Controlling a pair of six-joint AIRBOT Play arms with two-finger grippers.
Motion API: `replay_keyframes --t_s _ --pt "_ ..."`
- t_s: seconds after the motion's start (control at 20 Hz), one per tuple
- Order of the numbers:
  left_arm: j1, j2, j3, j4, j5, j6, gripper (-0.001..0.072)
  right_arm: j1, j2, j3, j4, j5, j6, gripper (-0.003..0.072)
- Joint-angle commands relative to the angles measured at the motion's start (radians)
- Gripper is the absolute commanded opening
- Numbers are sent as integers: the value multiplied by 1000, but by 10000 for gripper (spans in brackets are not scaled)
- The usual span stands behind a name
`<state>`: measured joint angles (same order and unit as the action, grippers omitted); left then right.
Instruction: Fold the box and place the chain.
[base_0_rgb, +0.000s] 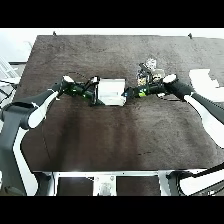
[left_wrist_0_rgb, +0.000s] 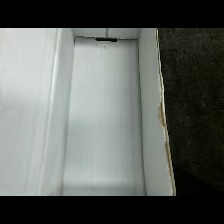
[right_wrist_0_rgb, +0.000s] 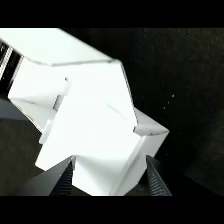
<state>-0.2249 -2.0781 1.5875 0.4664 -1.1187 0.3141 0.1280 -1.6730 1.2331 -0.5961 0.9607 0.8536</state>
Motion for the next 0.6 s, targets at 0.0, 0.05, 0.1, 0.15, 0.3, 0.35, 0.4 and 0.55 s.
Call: replay_keyframes --t_s 0.0,0.05,0.1,0.15,0.3,0.35,0.4,0.55 --pt "0 0 0 0 0 0 339 9 1 16 -16 -10 82 526" --pt "0 0 0 0 0 0 339 12 1 22 -18 -10 102 526" --pt "0 0 0 0 0 0 339 18 1 29 -30 -6 123 526" --pt "0 0 0 0 0 0 339 24 1 36 -50 -3 156 526" --pt "0 0 0 0 0 0 339 50 -1 56 -116 5 237 526" --pt "0 0 0 0 0 0 339 60 -1 60 -135 5 256 526" --pt "0 0 0 -1 0 0 339 68 -1 63 -154 5 274 525" --pt "0 0 0 -3 0 0 339 83 -1 83 -225 4 338 522"
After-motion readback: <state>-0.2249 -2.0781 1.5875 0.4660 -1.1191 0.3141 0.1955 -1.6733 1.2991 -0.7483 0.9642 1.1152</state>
